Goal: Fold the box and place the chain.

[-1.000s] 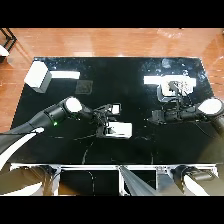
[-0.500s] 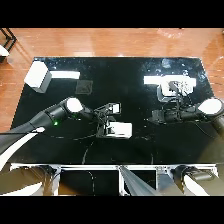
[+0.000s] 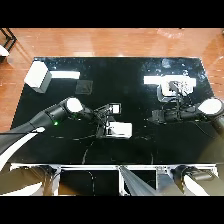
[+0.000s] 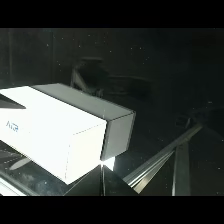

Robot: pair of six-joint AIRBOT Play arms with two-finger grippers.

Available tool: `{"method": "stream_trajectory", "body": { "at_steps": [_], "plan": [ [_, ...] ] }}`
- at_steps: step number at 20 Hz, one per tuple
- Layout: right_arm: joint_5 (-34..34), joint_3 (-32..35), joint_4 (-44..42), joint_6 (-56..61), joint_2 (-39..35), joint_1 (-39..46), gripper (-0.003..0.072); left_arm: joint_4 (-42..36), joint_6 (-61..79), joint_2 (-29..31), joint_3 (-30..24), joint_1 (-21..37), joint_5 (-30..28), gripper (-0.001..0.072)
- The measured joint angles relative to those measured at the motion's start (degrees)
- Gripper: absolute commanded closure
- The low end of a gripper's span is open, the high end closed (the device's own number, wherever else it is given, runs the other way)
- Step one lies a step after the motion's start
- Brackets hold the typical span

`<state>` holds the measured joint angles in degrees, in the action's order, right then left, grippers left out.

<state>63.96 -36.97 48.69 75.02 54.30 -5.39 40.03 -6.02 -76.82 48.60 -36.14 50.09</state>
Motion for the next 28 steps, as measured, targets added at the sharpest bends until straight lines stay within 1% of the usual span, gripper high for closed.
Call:
{"method": "stream_trajectory", "body": {
  "at_steps": [14, 16, 22, 23, 24, 25, 28],
  "plan": [
    [-0.17, 0.00, 0.02, -0.02, 0.00, 0.00, 0.0665, -0.13, -0.02, -1.73, 0.02, 0.00, -0.50, 0.0087],
    [-0.20, 0.00, 0.02, -0.02, 0.00, 0.00, 0.0666, 0.04, -0.02, -1.77, 0.02, 0.00, -0.46, 0.0104],
    [-0.20, 0.00, 0.02, 0.00, 0.00, 0.00, 0.0665, 0.04, -0.02, -1.81, 0.02, 0.00, -0.39, 0.0115],
    [-0.20, 0.00, 0.02, 0.00, 0.00, 0.00, 0.0666, 0.04, -0.13, -1.81, 0.02, 0.00, -0.37, 0.0141],
    [-0.20, 0.00, 0.02, -0.02, 0.00, 0.00, 0.0666, 0.07, -0.46, -1.81, 0.02, 0.00, -0.31, 0.0245],
    [-0.20, 0.00, 0.02, -0.02, 0.00, 0.00, 0.0665, 0.24, -1.01, -1.81, 0.02, 0.00, -0.39, 0.0278],
    [-0.20, 0.00, 0.04, -0.02, 0.00, 0.00, 0.0666, 1.57, -3.69, -1.81, 0.09, 0.02, 0.04, 0.0278]
  ]
}}
